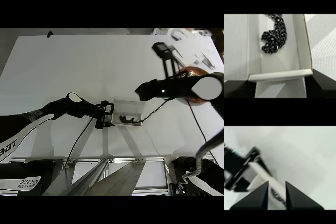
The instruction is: Fold the box and place the chain.
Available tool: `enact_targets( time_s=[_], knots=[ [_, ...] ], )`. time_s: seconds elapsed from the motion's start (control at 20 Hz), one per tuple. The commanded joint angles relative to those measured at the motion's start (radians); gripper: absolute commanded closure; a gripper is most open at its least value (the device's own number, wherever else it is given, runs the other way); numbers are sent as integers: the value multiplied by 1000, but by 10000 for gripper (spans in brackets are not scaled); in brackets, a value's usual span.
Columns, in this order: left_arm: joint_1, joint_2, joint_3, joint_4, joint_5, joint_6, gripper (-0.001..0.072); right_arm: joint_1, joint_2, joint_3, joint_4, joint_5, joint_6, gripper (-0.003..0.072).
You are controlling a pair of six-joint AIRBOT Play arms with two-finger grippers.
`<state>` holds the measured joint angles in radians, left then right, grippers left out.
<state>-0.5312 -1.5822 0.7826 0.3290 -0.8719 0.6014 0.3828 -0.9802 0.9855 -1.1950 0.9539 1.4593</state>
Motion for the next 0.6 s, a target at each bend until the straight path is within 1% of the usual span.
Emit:
enact_targets(
  time_s=[0.0,0.1,0.15,0.2,0.45,0.5,0.55],
  knots=[
    [0,0,1,0,0,0,514,-161,-19,19,-132,79,64,577],
    [0,0,1,0,0,0,514,-225,-73,14,-170,146,87,584],
    [0,0,1,0,0,0,514,-244,-105,10,-169,177,89,617],
    [0,0,1,0,0,0,514,-249,-134,4,-170,190,89,669],
    [0,0,1,0,0,0,514,-249,-270,-53,-171,158,89,668],
    [0,0,1,0,0,0,514,-249,-292,-63,-168,153,89,652],
    [0,0,1,0,0,0,514,-249,-312,-75,-164,144,89,497]
  ],
)
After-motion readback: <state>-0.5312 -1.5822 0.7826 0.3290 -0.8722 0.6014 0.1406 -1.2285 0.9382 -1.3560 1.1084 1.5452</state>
